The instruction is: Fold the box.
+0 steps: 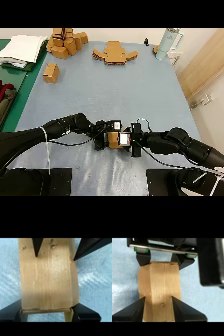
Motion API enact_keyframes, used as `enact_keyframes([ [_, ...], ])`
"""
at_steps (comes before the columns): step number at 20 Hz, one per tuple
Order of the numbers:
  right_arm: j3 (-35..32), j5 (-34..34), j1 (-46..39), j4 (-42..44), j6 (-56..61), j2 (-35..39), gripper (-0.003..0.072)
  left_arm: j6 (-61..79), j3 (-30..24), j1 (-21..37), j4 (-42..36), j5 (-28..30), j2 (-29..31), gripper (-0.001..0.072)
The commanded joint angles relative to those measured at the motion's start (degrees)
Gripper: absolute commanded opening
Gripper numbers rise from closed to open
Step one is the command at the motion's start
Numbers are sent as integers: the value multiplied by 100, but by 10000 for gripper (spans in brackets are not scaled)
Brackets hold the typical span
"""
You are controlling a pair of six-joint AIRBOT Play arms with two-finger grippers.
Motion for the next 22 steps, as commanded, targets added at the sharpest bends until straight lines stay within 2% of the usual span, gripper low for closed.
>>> enact_keyframes([
  [1, 2, 22, 46, -212, 0, 2, 520, 2, -4, 2, 2, 2, -4, 479],
  [2, 2, 22, 105, -240, 0, 2, 511, 2, -4, 2, 2, 2, -4, 479],
  [3, 2, 15, 164, -238, 0, 2, 438, 0, -4, 2, 2, 2, -4, 479],
  [10, 4, 20, 306, -343, 2, 9, 421, 2, -4, 2, 2, 2, -4, 479],
  [12, 4, 17, 306, -348, 2, 87, 240, 0, -4, 2, 2, 2, -4, 479],
  [18, 2, -9, 304, -426, 26, 236, 236, 0, -4, 2, 2, 2, -4, 479],
  [19, 2, -28, 304, -400, 26, 256, 309, 0, -4, 2, 2, 2, -4, 479],
  [20, 2, -26, 306, -302, 24, 267, 537, 0, -4, 2, 2, 2, -4, 479],
  [21, 2, -24, 306, -186, 22, 264, 615, 0, -4, 2, 2, 2, -4, 479],
  [22, 2, 0, 306, -63, 20, 247, 615, 0, -4, 2, 2, 2, -4, 479],
])
